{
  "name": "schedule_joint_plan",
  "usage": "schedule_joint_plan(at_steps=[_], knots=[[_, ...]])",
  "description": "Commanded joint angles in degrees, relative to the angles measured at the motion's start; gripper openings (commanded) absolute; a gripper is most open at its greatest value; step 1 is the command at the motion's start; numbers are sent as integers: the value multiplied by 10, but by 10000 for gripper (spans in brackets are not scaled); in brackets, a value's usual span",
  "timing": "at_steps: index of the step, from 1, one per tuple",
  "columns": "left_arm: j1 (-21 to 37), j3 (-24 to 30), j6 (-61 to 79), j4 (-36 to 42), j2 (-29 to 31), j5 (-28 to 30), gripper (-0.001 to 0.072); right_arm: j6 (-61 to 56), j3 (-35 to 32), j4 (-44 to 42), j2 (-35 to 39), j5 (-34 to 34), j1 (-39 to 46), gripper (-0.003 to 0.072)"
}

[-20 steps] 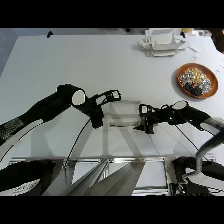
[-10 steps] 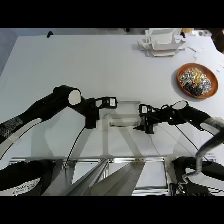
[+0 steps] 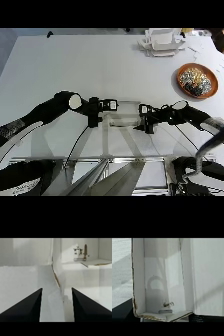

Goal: Fold the box and place the chain.

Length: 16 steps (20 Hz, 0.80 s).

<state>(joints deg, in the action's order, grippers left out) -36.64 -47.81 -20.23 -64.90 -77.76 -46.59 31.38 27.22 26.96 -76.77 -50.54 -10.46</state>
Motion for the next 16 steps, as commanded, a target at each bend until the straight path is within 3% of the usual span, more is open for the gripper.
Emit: schedule_joint_plan(at_steps=[1, 7, 9, 15, 16], knots=[[-9, 1, 29, 4, 0, 23, 413, 0, 0, 0, 0, 0, 0, 400], [-31, 1, 48, 13, 0, -3, 404, 0, 0, 0, 0, 0, 0, 400], [-31, 1, 48, 14, -1, -19, 317, 0, 0, 0, 0, 0, 0, 400], [-44, 1, 48, 45, -4, -10, 302, 0, 0, 0, 0, 0, 0, 400], [-45, 1, 48, 50, -6, -8, 250, 0, 0, 0, 0, 0, 0, 400]])
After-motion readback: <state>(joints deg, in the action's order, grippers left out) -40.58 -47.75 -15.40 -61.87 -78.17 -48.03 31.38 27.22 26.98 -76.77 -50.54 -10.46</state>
